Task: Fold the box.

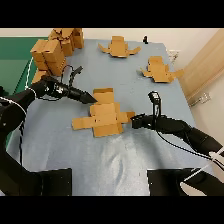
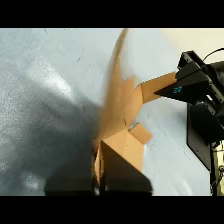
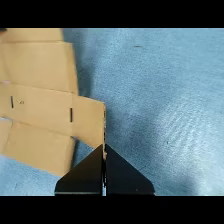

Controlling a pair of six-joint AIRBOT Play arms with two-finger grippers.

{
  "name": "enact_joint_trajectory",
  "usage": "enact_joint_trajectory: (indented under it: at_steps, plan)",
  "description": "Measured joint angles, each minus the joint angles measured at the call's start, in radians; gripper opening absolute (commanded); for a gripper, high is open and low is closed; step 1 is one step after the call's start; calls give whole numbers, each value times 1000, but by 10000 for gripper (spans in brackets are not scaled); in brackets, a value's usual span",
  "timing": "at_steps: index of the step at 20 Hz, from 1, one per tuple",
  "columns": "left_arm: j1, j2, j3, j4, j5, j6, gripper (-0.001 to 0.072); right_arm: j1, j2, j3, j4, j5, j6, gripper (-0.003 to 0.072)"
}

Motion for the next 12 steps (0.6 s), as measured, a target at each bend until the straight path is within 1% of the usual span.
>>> enact_joint_trajectory:
  at_steps: [3,4,6,7,9,12]
  plan:
    - [0,-3,5,-1,16,54,16,0,0,0,4,-9,0,8]
    - [-4,-4,7,-2,26,78,15,0,0,0,4,-14,0,40]
    - [-4,-5,10,-2,63,157,14,0,2,1,0,-54,1,396]
    - [-2,-5,11,-3,70,216,13,1,6,6,-12,-72,1,434]
    - [-6,-5,11,-2,64,338,13,-2,26,18,-84,-109,1,434]
    - [-9,-5,11,2,58,460,12,3,78,41,-290,-216,-5,434]
